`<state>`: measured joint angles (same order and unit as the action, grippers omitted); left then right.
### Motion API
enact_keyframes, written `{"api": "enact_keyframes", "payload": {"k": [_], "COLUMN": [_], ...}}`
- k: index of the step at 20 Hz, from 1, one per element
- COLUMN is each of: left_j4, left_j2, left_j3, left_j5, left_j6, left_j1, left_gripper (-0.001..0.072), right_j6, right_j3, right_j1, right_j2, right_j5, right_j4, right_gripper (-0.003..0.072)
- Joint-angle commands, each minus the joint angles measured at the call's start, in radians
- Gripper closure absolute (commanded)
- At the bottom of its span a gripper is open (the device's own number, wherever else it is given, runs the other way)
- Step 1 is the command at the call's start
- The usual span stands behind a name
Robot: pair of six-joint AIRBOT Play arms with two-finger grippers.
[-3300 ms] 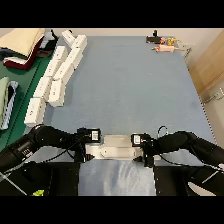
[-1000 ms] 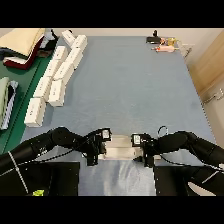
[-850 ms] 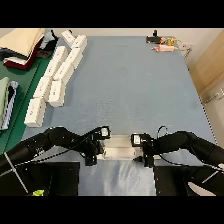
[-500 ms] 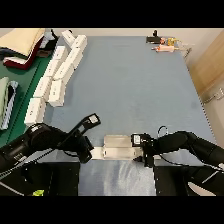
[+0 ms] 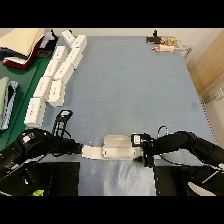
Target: Fold the box.
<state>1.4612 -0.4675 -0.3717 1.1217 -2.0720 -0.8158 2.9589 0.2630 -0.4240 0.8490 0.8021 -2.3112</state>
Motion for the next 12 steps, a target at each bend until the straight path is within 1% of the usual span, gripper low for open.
{"api": "enact_keyframes", "payload": {"k": [1,3,6,9,12], "left_j4": [-0.134,-0.246,-0.357,-0.37,-0.4], "left_j2": [-0.04,-0.081,-0.147,-0.194,-0.198], "left_j3": [0.078,0.096,0.095,0.095,0.091], "left_j5": [-0.163,-0.267,-0.325,-0.332,-0.374], "left_j6": [-0.058,0.026,0.093,0.111,0.115], "left_j1": [-0.002,-0.002,-0.002,-0.028,-0.065], "left_gripper": [0.0694,0.0694,0.0694,0.0694,0.0693], "right_j6": [0.0,0.0,0.0,0.0,0.0], "right_j3": [0.0,0.0,0.0,0.0,0.0], "right_j1": [0.0,0.0,0.0,0.0,0.0], "right_j2": [0.0,-0.001,-0.001,-0.001,-0.001], "right_j5": [0.0,0.0,0.0,0.0,0.0], "right_j4": [0.0,0.0,0.0,0.0,0.0], "right_gripper": [0.0175,0.0175,0.0175,0.0175,0.0175]}}
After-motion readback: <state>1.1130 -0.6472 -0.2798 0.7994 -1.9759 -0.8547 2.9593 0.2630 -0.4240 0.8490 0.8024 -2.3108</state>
